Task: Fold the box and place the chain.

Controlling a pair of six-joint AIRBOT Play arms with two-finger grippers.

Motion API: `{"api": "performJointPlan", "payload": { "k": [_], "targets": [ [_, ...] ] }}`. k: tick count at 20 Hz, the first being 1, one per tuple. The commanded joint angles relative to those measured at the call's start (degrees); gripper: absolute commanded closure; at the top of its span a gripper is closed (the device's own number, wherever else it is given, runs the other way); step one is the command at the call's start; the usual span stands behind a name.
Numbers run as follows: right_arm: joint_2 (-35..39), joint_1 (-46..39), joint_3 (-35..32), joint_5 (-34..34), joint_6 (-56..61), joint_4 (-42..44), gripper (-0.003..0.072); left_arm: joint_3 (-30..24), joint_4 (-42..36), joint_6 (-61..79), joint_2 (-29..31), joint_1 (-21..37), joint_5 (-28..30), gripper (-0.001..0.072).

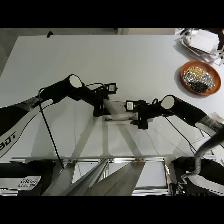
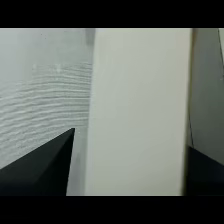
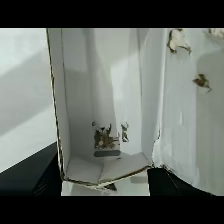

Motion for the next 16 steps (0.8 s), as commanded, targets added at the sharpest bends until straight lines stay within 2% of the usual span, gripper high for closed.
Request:
{"api": "performJointPlan", "payload": {
  "k": [1, 2, 6, 11, 12, 13, 14, 15, 16],
  "targets": [
    [0.02, 0.0, -0.02, 0.5, -0.02, -0.61, 0.0406, 0.07, 3.61, 0.04, 4.09, 0.07, -1.49, 0.0083],
    [0.0, 0.0, -0.02, 0.5, -0.02, -0.61, 0.0406, 0.07, 5.05, 0.02, 5.6, 0.07, -2.05, 0.0063],
    [0.02, 0.0, -0.02, 0.5, -0.02, -0.63, 0.0406, 0.07, 9.66, -0.87, 10.86, 0.07, -4.04, 0.0063],
    [0.0, 0.0, -0.02, 0.5, -0.02, -0.61, 0.0406, 0.07, 17.62, -16.02, 16.52, 0.09, -5.7, 0.0105],
    [0.02, 0.0, -0.02, 0.5, -0.02, -0.63, 0.0406, 0.07, 17.59, -18.71, 17.07, 0.07, -7.13, 0.0214],
    [0.0, 0.0, -0.02, 0.5, -0.02, -0.61, 0.0406, 0.07, 17.51, -19.67, 17.14, 0.07, -9.25, 0.0389],
    [0.02, 0.0, -0.02, 0.5, -0.02, -0.63, 0.0406, 0.04, 17.2, -19.63, 16.94, 0.02, -12.22, 0.0612],
    [0.02, 0.0, -0.02, 0.5, -0.02, -0.61, 0.0406, 0.02, 16.37, -19.39, 16.59, -0.02, -14.82, 0.0706],
    [0.02, 0.0, -0.02, 0.5, -0.02, -0.61, 0.0406, -0.02, 14.51, -19.63, 16.04, -0.04, -17.07, 0.0707]
  ]
}}
